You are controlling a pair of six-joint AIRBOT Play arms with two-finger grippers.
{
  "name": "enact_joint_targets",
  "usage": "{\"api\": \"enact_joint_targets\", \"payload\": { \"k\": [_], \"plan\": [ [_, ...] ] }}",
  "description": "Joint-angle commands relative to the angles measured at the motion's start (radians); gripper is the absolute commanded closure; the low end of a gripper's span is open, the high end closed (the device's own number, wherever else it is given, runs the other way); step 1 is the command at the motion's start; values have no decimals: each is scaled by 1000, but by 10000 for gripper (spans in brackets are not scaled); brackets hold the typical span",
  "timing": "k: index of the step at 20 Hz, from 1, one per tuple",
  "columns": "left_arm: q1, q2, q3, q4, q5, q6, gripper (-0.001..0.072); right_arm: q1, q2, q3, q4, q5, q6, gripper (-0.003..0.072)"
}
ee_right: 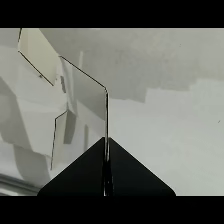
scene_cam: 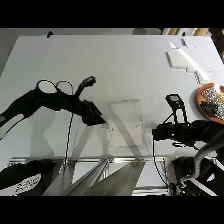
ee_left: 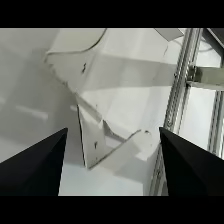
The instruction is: Fold the box and place the chain.
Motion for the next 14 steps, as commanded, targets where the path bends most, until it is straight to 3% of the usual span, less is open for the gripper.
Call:
{"api": "enact_joint_targets", "payload": {
  "k": [1,7,14],
  "plan": [
    [-64,-85,-1,-58,81,112,78,2,1,0,1,-1,3,667],
    [-77,-115,0,-169,176,232,79,2,1,0,4,-1,2,667],
    [-114,-232,90,-176,85,246,100,2,1,0,4,0,2,667]
  ]
}}
